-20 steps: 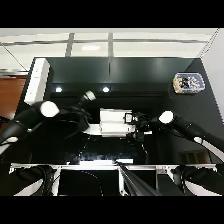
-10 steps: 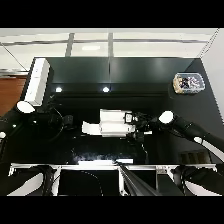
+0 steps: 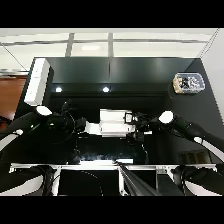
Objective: Fold the box and place the chain.
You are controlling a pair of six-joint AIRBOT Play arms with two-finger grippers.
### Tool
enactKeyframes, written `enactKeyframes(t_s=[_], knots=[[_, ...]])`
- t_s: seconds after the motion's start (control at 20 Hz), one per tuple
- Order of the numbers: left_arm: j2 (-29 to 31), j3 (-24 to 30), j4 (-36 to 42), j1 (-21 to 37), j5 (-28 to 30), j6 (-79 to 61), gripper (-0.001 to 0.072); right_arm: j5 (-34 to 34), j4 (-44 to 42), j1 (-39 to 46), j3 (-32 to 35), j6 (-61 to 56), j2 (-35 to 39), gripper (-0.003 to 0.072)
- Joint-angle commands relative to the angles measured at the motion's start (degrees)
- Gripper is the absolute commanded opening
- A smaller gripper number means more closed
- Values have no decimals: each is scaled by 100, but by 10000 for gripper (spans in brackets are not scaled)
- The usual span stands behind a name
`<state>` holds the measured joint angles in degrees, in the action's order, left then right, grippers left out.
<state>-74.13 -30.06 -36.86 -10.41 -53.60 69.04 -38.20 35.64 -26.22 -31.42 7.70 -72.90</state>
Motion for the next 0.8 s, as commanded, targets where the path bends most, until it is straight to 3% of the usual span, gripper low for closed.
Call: enactKeyframes(t_s=[0.0,0.1,0.15,0.25,0.3,0.5,0.75], knots=[[-42,4,531,-118,28,-973,29,-2,-2,0,0,0,4,193],[31,-9,1091,7,-258,-1537,36,-2,-2,0,0,0,4,193],[79,-46,1211,83,-407,-1659,164,-2,-2,0,0,0,4,193],[175,-136,1154,236,-568,-1661,508,-2,-2,0,0,0,4,193],[216,-164,1156,308,-651,-1661,541,-2,-2,0,0,0,4,193],[339,-264,1128,208,-772,-1659,541,0,-2,0,0,0,4,193],[343,-745,205,-918,-13,-911,541,0,-2,0,0,0,4,193]])
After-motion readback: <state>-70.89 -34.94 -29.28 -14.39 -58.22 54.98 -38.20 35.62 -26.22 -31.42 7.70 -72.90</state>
